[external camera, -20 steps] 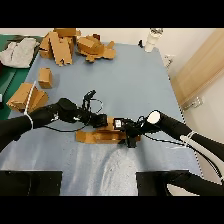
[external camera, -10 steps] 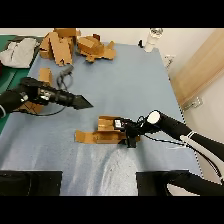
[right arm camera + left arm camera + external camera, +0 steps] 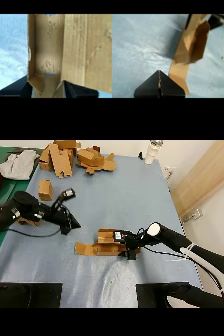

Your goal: Fold the box.

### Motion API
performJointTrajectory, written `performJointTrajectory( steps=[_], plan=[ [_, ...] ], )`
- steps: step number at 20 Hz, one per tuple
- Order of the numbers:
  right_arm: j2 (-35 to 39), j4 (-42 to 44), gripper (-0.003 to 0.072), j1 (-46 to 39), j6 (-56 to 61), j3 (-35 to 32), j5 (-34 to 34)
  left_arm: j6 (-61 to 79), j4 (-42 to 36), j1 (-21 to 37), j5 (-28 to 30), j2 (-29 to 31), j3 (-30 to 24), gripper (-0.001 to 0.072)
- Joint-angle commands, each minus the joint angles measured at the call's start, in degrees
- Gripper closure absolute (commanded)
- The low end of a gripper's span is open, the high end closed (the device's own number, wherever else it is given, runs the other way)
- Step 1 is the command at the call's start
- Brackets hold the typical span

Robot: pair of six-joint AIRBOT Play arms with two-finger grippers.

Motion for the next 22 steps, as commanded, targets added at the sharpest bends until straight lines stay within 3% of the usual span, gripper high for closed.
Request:
performJointTrajectory(
  steps=[1,2,3,4,7,11,17,19,22],
  plan=[
    [0.02,0.04,0.0147,-0.02,0.00,0.02,0.11,8.15,4.52,-5.81,5.11,6.47,-6.91,0.0692],
    [0.02,0.04,0.0147,-0.02,0.00,0.02,0.11,8.04,4.50,-7.26,6.08,7.54,-8.41,0.0452],
    [0.02,0.04,0.0147,0.00,0.00,0.02,0.11,8.04,4.50,-8.70,6.27,7.80,-9.40,0.0085],
    [0.02,0.04,0.0147,-0.02,0.00,0.02,0.11,7.93,4.48,-9.99,5.99,7.78,-9.90,0.0040],
    [0.02,0.04,0.0147,-0.02,0.00,0.02,0.11,7.87,4.50,-14.62,5.73,7.78,-10.01,0.0040],
    [0.02,0.04,0.0147,-0.02,0.00,0.02,0.11,7.80,4.50,-20.59,12.35,7.76,-10.01,0.0069],
    [0.02,0.04,0.0147,-0.02,0.00,0.02,0.11,5.01,4.48,-22.38,14.71,3.52,-10.01,0.0071],
    [0.02,0.04,0.0147,-0.02,0.00,0.02,0.13,4.74,4.52,-22.38,16.35,2.38,-10.01,0.0362],
    [0.02,0.04,0.0147,-0.02,0.00,0.02,0.13,4.55,4.04,-22.38,18.95,1.95,-10.01,0.0336]
  ],
)
